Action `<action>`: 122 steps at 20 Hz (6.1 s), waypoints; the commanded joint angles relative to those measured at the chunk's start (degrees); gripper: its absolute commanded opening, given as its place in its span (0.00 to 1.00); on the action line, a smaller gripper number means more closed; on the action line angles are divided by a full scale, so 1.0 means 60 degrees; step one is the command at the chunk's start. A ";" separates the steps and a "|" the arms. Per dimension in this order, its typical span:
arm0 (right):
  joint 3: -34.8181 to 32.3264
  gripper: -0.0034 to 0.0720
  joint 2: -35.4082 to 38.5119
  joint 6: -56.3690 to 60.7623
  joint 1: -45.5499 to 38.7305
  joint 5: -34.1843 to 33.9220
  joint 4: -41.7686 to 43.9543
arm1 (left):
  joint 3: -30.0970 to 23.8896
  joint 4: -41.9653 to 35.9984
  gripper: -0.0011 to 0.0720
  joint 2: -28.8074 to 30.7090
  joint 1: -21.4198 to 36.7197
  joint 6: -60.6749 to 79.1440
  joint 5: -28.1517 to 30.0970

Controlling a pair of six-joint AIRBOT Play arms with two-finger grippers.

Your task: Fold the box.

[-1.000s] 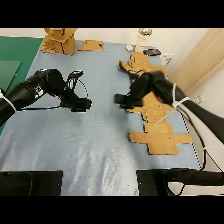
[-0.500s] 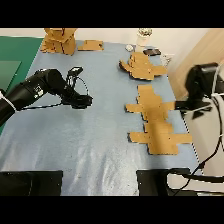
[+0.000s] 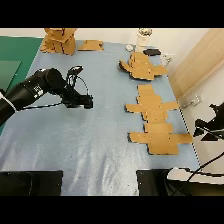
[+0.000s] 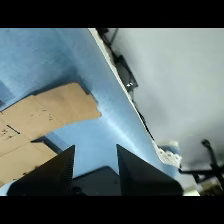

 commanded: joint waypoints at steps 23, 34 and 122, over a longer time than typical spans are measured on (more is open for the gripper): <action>-0.0998 0.05 -0.0845 -0.2040 0.0288 -0.1741 0.5530 | 0.0412 -0.4674 0.90 0.0000 0.0015 0.2670 -0.1781; -0.4608 0.05 0.3158 -0.0729 0.3344 0.0084 0.6218 | 0.0412 -0.4659 0.90 0.0000 0.0018 0.3268 -0.2248; -0.5934 0.05 0.3650 -0.2976 1.1668 0.6626 0.7420 | -0.2146 -0.7355 0.90 -0.2954 0.2929 0.8568 -0.3118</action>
